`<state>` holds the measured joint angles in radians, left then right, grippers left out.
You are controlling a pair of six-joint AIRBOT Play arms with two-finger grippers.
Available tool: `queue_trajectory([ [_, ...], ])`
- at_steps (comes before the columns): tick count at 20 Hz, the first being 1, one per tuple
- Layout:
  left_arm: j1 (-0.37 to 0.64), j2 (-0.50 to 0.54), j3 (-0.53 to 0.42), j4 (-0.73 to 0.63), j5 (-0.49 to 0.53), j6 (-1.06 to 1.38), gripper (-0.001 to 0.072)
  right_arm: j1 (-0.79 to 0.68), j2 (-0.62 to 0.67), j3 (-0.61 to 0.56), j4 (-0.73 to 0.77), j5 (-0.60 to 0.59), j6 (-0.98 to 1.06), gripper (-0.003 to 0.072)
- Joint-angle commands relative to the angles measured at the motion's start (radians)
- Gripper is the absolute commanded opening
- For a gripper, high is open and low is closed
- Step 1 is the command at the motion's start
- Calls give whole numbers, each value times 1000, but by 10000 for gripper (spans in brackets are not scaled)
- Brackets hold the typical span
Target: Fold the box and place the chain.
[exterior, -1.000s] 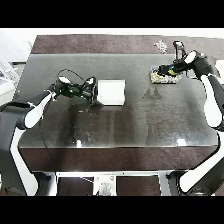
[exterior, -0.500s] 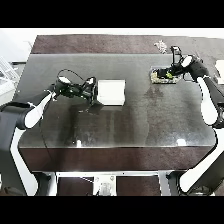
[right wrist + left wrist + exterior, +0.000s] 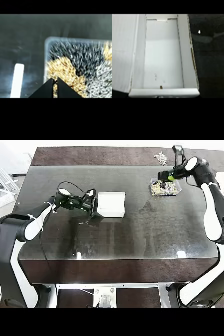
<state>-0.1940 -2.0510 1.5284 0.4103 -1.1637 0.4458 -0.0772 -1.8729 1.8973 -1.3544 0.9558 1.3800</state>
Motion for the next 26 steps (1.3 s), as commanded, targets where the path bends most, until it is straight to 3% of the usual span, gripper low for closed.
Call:
queue_trajectory([
  [1,0,0,1,0,0,0,485,33,110,21,-55,45,22,7],
  [5,0,0,1,0,0,0,485,98,262,21,-143,142,30,6],
  [14,0,0,1,0,0,0,485,364,576,21,-177,180,30,6],
  [20,0,0,1,0,0,0,485,590,610,21,-229,198,30,6],
  [26,0,0,1,0,0,0,485,705,609,13,-229,198,34,7],
])
